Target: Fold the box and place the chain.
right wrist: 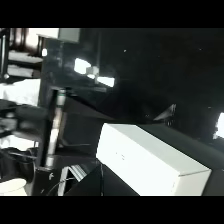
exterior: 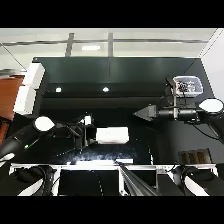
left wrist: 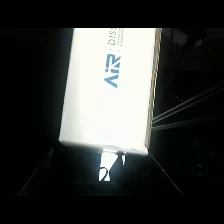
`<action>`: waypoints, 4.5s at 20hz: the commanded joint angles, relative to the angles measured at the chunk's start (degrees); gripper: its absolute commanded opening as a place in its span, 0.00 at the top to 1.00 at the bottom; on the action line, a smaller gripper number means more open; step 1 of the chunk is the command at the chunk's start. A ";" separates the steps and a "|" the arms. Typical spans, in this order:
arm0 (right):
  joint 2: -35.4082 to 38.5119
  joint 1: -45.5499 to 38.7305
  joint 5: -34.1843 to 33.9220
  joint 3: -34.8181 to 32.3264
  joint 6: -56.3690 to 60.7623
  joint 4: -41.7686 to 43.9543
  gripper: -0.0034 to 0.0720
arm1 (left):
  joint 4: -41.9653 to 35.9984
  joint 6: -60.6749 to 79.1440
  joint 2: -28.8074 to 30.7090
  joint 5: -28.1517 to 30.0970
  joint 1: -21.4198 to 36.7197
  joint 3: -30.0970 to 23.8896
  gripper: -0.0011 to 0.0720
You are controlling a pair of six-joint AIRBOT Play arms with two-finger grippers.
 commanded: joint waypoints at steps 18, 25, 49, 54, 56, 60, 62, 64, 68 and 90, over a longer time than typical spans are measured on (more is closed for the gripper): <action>0.33 -1.44 -1.53 0.02 -0.44 -5.27 0.93 | -0.04 -3.63 -9.73 -1.64 -9.90 12.76 0.02; 0.33 -1.44 -2.45 0.02 -0.44 -5.25 0.93 | -2.51 -3.58 -10.97 2.27 -12.15 12.76 0.02; 0.33 -1.44 -2.08 0.02 -0.42 -5.25 0.93 | -2.49 -4.57 -12.68 3.45 -13.49 13.73 0.02; 0.33 -1.44 -1.53 0.02 -0.44 -5.25 0.93 | -2.36 -5.81 -13.00 -0.31 -13.51 13.70 0.02; 0.33 -1.44 -1.55 0.02 -0.44 -5.29 0.93 | -2.40 -6.14 -13.68 -0.02 -13.51 13.70 0.02; 0.33 -1.44 -1.60 0.02 -0.44 -5.29 0.93 | -2.40 -6.12 -14.60 1.92 -13.51 13.70 0.02; 0.33 -1.44 -1.62 0.02 -0.42 -5.68 0.93 | -2.40 -6.12 -14.60 2.38 -13.51 13.70 0.02; 0.33 -1.44 -1.62 0.02 -0.42 -6.03 0.93 | -2.38 -6.12 -14.60 2.32 -13.51 13.70 0.02; 0.33 -1.44 -1.70 0.02 -0.42 -6.12 0.93 | -2.38 -6.12 -14.60 2.08 -13.62 13.70 0.02; 0.33 -1.44 -1.66 0.02 -0.42 -6.12 0.93 | 4.22 -10.88 -14.60 5.84 -18.47 13.70 0.01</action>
